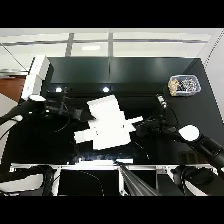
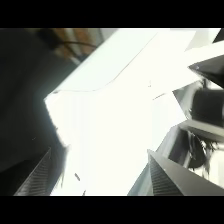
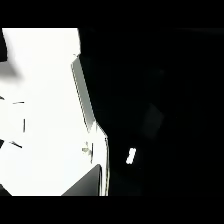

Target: Fold the box and place the chain.

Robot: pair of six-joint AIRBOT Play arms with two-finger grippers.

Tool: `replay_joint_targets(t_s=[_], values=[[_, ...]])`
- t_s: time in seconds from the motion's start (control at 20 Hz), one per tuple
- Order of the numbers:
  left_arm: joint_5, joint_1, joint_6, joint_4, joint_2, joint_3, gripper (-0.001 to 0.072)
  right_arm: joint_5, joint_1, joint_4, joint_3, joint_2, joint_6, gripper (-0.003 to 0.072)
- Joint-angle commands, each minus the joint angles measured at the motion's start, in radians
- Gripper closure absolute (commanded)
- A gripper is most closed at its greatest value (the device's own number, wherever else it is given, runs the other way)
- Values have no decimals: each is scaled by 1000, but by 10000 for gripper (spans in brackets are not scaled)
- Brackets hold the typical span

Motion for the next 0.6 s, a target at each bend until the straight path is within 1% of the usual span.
replay_joint_targets(t_s=[0.0,0.05,0.1,0.15,0.2,0.25,0.35,0.45,0.55], values=[[-14,-60,113,-41,-110,38,7,-7,3,0,-1,1,10,648],[-39,-75,147,-40,-132,61,27,-7,3,0,-1,1,10,647],[-74,-87,195,-38,-147,82,30,-7,3,0,-1,1,11,648],[-106,-95,232,-24,-159,103,58,-7,3,0,-1,1,11,648],[-136,-97,239,18,-172,128,151,-7,3,0,-1,1,11,647],[-159,-97,239,70,-184,150,186,-7,3,0,-1,1,11,647],[-180,-97,238,173,-196,185,297,-7,3,-1,-1,1,11,648],[-179,-97,239,182,-196,196,360,-7,3,-2,-1,1,11,647],[-180,-102,239,180,-196,201,378,-7,3,-4,-1,1,11,648]])
